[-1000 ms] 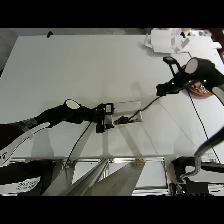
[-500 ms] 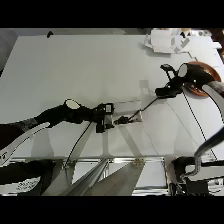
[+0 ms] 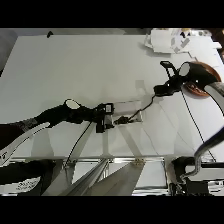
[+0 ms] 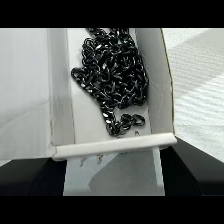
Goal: Fold the box and place the chain.
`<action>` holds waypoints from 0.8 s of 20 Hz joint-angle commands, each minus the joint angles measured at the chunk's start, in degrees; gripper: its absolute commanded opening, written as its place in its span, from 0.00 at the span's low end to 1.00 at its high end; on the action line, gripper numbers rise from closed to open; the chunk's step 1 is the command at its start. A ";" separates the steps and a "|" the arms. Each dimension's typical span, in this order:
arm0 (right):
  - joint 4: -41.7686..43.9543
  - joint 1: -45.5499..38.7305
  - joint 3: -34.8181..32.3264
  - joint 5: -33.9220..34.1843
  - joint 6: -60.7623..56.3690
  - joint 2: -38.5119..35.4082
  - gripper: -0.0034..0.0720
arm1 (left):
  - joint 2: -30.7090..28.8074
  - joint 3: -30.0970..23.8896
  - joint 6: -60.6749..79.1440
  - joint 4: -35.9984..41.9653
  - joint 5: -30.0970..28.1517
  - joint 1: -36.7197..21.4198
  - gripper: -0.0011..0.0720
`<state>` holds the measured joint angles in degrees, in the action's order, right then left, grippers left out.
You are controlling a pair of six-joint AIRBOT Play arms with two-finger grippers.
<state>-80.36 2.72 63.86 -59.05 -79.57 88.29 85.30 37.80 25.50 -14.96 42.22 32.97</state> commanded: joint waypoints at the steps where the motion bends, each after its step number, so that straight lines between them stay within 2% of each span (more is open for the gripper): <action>1: 1.16 0.09 0.11 0.37 -0.22 -1.46 0.34 | -0.02 0.00 0.00 -0.02 -0.02 -0.02 0.20; 4: 1.09 0.09 0.11 -0.55 -1.25 -0.33 0.35 | -0.02 0.00 0.00 -0.02 0.04 -0.02 0.20; 5: 1.20 0.09 0.11 -0.48 -1.25 0.07 0.37 | -0.02 0.00 0.00 -0.02 -0.02 -0.04 0.20; 6: 1.31 0.09 0.11 -0.37 -1.25 0.31 0.44 | -0.02 0.00 0.00 -0.02 0.00 -0.04 0.20; 7: 1.29 0.09 0.11 0.02 -1.25 0.28 0.46 | -0.02 0.00 0.02 -0.02 0.04 -0.02 0.20; 16: -1.38 0.07 0.13 4.90 -2.82 0.55 0.45 | -0.02 0.00 0.00 -0.02 0.00 -0.02 0.20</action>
